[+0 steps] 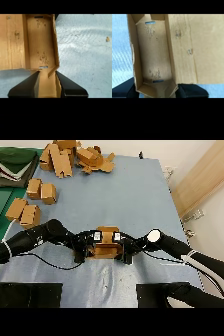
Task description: Fold the box.
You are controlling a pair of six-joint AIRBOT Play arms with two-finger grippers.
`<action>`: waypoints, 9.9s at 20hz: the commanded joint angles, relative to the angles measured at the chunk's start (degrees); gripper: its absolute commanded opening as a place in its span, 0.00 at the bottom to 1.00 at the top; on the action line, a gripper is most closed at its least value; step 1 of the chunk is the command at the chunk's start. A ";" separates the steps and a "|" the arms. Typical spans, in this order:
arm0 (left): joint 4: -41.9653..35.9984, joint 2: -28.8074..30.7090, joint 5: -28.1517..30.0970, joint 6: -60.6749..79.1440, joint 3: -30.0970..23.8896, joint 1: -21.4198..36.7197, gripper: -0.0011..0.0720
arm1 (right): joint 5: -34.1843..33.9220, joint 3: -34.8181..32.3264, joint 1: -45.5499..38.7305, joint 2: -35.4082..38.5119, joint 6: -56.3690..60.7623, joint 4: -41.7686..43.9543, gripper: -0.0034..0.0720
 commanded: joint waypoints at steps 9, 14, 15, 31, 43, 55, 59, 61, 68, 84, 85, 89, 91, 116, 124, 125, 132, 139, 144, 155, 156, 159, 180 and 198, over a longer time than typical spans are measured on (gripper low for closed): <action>-1.16 -0.44 3.89 -1.95 -0.02 -0.98 0.29 | 0.02 0.02 -0.02 0.04 0.00 0.02 0.63; -1.44 -0.44 4.09 -1.92 0.00 -2.49 0.14 | 0.02 0.04 -0.02 0.04 0.00 0.02 0.63; -1.42 -0.44 4.11 -1.92 0.00 -3.06 0.14 | 0.02 0.04 -0.02 0.04 0.00 0.02 0.63; -4.00 -0.85 3.43 -2.19 -0.02 -3.82 0.36 | 0.04 0.04 -0.02 0.04 0.00 0.02 0.63; -2.93 -0.70 4.48 -5.77 -0.02 -3.74 0.03 | 0.02 0.02 -0.02 0.04 0.02 0.02 0.63; 4.92 17.18 0.28 -35.36 0.09 10.19 0.03 | 0.02 0.04 -0.02 0.04 0.00 0.02 0.63; 17.68 29.40 -3.08 -74.93 -2.25 19.80 0.03 | 0.02 0.04 -0.02 0.04 0.00 0.04 0.63; 24.35 30.69 -9.49 -90.29 -6.25 23.65 0.03 | 0.02 0.04 -0.02 0.04 0.02 0.04 0.63; 7.45 29.55 -7.89 -92.56 -20.59 24.74 0.03 | 0.02 0.02 -0.02 0.04 0.00 0.04 0.63; -22.77 8.48 3.28 -69.24 -21.35 18.53 0.03 | 0.07 0.02 -0.02 0.04 0.00 0.07 0.63; -26.93 7.52 3.06 -64.72 -21.33 18.29 0.03 | 0.22 0.04 -0.02 0.04 0.00 0.07 0.63; -32.04 7.06 3.04 -59.76 -21.33 17.97 0.03 | 0.24 0.02 -0.02 0.04 0.02 0.07 0.63; -32.11 7.08 2.93 -59.74 -21.33 17.97 0.03 | 0.24 0.04 -0.02 0.04 0.02 0.07 0.63; -40.19 7.32 -4.87 -50.34 -18.91 18.08 0.36 | 0.24 0.04 -0.02 0.04 0.00 0.07 0.63; -16.61 7.30 -0.24 -68.02 -8.98 11.28 0.36 | 0.26 0.02 -0.02 0.04 0.00 0.07 0.63; -11.37 7.30 0.24 -73.00 -6.95 9.64 0.36 | 0.26 0.02 -0.02 0.04 0.00 0.07 0.63; 14.78 7.28 1.33 -100.83 2.73 -1.66 0.52 | 0.24 0.02 -0.02 0.04 0.00 0.07 0.63; 21.29 0.44 5.88 -113.79 8.52 -12.74 0.52 | 0.24 0.02 -0.02 0.04 0.00 0.07 0.63; 34.36 -1.53 -3.08 -127.60 12.96 -17.00 0.52 | 0.24 0.02 -0.02 0.02 0.00 0.07 0.63; 41.70 -7.93 -8.07 -136.98 17.94 -20.98 0.52 | 0.24 0.02 -0.02 0.02 0.00 0.07 0.63; 41.79 -9.38 -8.11 -136.93 19.12 -20.98 0.52 | 0.24 0.02 -0.02 0.02 0.00 0.07 0.63; 43.10 -12.70 -8.24 -136.93 22.62 -21.33 0.52 | 0.24 0.02 -0.02 0.02 0.00 0.07 0.63; 43.45 -19.12 -12.90 -136.98 25.66 -23.82 0.04 | 0.24 0.02 -0.02 0.00 0.00 0.07 0.63; 43.28 -17.81 -17.07 -138.05 27.63 -23.71 0.73 | 0.24 0.02 -0.02 0.00 0.00 0.07 0.63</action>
